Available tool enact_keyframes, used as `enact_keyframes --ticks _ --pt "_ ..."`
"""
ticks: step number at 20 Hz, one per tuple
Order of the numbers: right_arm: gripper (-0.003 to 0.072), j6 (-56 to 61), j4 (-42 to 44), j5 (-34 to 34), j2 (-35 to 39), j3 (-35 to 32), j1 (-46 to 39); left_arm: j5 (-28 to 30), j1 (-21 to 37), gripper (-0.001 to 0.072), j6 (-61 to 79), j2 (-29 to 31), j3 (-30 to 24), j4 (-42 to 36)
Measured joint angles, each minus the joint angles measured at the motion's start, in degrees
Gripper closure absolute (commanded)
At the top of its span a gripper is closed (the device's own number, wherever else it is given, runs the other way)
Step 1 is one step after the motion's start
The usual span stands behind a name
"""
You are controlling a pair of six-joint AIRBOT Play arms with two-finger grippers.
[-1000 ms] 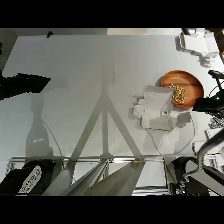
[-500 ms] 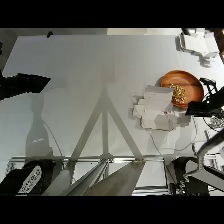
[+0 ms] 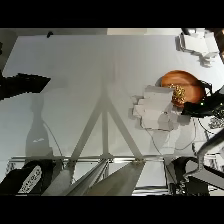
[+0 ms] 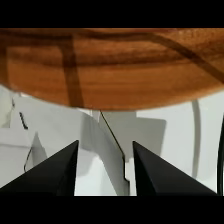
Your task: Fold the box and place the chain.
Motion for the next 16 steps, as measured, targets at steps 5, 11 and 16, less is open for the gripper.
enact_keyframes --ticks 5,11,16 --pt "0.0598 0.8 1.5 -0.3 -1.4 -0.2 0.0 0.0 0.0 0.0309 0.0 0.0 0.0 0.0" --pt "0.0676 -2.3 9.0 1.0 -0.7 -0.2 0.0 0.0 0.0 0.0309 0.0 0.0 0.0 0.0" --pt "0.0678 -11.8 17.9 1.9 5.4 -0.2 0.0 0.0 0.0 0.0309 0.0 0.0 0.0 0.0"
